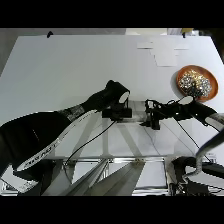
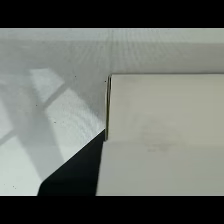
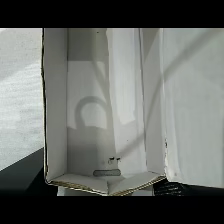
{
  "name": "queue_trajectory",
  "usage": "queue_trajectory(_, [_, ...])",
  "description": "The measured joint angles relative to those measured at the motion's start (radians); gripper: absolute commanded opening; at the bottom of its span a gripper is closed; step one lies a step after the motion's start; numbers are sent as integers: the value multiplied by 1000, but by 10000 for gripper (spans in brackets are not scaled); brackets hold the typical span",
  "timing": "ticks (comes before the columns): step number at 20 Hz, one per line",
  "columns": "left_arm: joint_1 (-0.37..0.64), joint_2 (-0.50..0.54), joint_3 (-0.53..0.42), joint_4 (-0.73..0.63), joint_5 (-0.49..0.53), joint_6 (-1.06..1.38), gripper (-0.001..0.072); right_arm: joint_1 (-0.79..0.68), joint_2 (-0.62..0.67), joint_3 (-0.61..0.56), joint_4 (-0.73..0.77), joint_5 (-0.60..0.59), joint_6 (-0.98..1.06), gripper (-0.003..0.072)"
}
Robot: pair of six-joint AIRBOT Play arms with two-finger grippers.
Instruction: Fold the box and place the chain.
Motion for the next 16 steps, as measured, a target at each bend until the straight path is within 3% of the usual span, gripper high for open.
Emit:
queue_trajectory(5, [-3, -5, 1, -5, -3, 1, 10, 0, 0, 0, 0, 0, 0, 415])
queue_trajectory(6, [-3, -6, 1, -6, -3, 1, 78, 0, 0, 0, 0, 0, 0, 415])
queue_trajectory(9, [-2, -2, 0, -22, -10, 5, 505, 0, 0, 0, -1, 0, -3, 415])
queue_trajectory(10, [1, 1, 0, -17, -9, 11, 567, 0, 0, 0, -1, 0, -2, 415])
queue_trajectory(16, [53, 86, -1, -17, -48, 111, 581, 0, 0, 0, -1, 0, -1, 415])
